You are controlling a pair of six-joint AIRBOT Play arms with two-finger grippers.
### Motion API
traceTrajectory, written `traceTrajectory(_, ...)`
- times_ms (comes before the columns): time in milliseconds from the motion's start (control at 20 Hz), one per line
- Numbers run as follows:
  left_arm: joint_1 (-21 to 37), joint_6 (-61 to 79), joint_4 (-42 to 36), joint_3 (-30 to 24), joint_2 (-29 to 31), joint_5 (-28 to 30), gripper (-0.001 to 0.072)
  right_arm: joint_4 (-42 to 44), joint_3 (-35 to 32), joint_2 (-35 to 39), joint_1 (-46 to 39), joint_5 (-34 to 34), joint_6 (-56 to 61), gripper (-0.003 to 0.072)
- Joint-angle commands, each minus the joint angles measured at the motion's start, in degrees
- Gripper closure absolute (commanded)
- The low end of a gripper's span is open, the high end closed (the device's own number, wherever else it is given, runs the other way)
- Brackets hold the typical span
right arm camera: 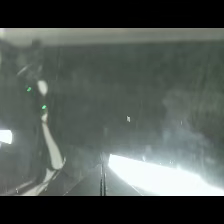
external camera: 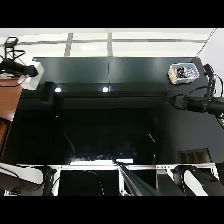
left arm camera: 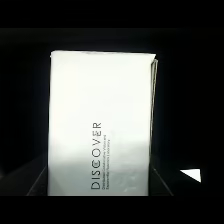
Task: Fold the box and place the chain.
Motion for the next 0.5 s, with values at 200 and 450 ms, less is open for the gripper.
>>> traceTrajectory(200,2.60,-0.28,-0.94,17.25,-17.59,-2.05,0.0381,1.86,0.00,-0.13,6.45,-10.71,2.03,0.0668)
traceTrajectory(450,1.14,-7.67,-1.64,28.11,-18.21,-8.63,-0.0006,0.94,0.00,-0.17,10.25,-13.27,2.14,0.0668)
